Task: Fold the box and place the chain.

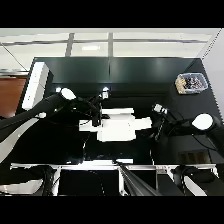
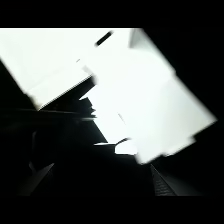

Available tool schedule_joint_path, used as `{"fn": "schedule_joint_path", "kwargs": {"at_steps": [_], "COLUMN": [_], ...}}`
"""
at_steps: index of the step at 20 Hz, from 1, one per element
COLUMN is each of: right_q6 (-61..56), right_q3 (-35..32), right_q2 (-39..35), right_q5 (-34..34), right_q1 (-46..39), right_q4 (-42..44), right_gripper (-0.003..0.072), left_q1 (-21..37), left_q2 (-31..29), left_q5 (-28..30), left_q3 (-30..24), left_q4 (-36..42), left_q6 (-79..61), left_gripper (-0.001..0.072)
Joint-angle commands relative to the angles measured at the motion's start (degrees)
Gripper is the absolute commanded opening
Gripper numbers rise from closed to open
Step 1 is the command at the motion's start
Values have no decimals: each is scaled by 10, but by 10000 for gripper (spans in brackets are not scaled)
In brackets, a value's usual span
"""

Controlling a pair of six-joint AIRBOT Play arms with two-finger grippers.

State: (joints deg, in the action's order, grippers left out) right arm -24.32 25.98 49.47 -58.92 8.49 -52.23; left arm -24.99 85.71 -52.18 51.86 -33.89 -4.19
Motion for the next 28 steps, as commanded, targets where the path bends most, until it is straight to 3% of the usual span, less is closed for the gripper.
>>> {"fn": "schedule_joint_path", "kwargs": {"at_steps": [1, 4, 8, 11, 23, 27, 28], "right_q6": [26, 52, 75, 75, 120, 120, 119], "right_q3": [-39, -50, -61, -61, -49, 6, 17], "right_q2": [0, 1, 2, 3, 56, 56, 56], "right_q5": [25, 54, 189, 243, 294, 242, 219], "right_q1": [33, 73, 141, 180, 198, 196, 194], "right_q4": [18, 19, 34, 37, 61, 53, 62], "right_gripper": [676, 676, 676, 676, 648, 650, 704], "left_q1": [-3, -3, -2, -2, -2, -2, -2], "left_q2": [5, 5, 5, 12, 31, 31, 31], "left_q5": [21, 19, 20, 15, -10, -12, -12], "left_q3": [-2, -2, -3, -4, -2, -2, -2], "left_q4": [-6, -6, -6, -6, -6, -6, -6], "left_q6": [-16, -16, -16, -16, -16, -16, -16], "left_gripper": [31, 32, 32, 32, 32, 32, 32]}}
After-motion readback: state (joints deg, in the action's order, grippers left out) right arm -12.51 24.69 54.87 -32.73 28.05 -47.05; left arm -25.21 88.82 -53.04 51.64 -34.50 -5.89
